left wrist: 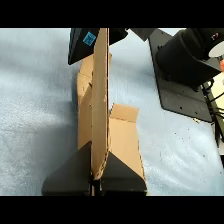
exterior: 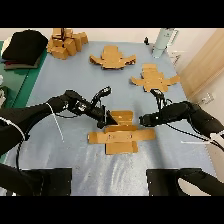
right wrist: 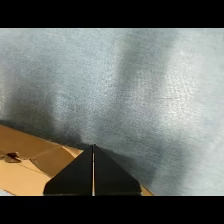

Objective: Fold the box.

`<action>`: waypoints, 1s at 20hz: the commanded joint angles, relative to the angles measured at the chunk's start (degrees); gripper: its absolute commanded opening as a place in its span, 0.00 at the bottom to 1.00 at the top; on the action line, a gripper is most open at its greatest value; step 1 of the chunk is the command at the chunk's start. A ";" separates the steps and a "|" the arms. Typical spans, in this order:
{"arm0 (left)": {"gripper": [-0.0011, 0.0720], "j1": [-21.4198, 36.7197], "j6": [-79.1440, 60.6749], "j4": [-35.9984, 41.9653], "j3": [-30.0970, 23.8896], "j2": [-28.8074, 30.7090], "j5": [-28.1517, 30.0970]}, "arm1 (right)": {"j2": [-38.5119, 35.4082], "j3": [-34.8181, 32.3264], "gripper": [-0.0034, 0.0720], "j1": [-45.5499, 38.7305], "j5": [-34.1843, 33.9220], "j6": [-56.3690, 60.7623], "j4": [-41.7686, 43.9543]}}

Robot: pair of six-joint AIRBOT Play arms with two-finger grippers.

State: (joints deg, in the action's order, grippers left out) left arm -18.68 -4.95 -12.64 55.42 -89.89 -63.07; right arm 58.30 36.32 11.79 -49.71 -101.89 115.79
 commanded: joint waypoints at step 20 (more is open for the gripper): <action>0.03 -0.28 5.09 -4.35 -0.24 -1.14 0.09 | -0.04 0.04 0.05 0.07 0.17 0.00 1.03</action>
